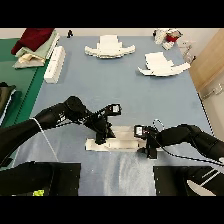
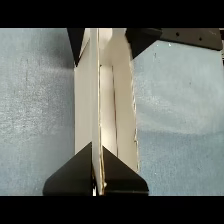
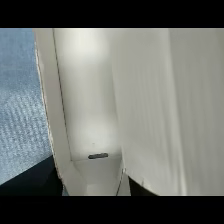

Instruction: Fold the box.

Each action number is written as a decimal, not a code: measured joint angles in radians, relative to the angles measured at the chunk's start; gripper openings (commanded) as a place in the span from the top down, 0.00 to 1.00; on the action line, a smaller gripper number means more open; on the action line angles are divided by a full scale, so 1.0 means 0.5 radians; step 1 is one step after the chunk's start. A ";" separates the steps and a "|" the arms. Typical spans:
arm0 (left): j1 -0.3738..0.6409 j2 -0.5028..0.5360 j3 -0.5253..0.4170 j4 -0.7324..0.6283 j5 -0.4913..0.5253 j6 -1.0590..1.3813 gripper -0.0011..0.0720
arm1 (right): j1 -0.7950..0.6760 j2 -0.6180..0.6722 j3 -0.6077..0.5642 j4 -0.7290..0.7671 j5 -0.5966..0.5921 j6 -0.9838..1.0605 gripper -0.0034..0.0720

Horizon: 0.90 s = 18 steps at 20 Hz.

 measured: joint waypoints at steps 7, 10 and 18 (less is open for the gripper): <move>0.000 0.000 0.000 -0.001 0.002 -0.001 0.97 | 0.001 0.000 -0.001 -0.003 0.011 0.000 0.31; 0.000 0.000 0.000 -0.001 0.002 0.000 0.97 | 0.002 0.000 -0.001 -0.006 0.016 0.000 0.31; 0.000 0.000 0.000 -0.001 0.002 0.000 0.97 | 0.002 0.000 -0.001 -0.007 0.023 0.001 0.31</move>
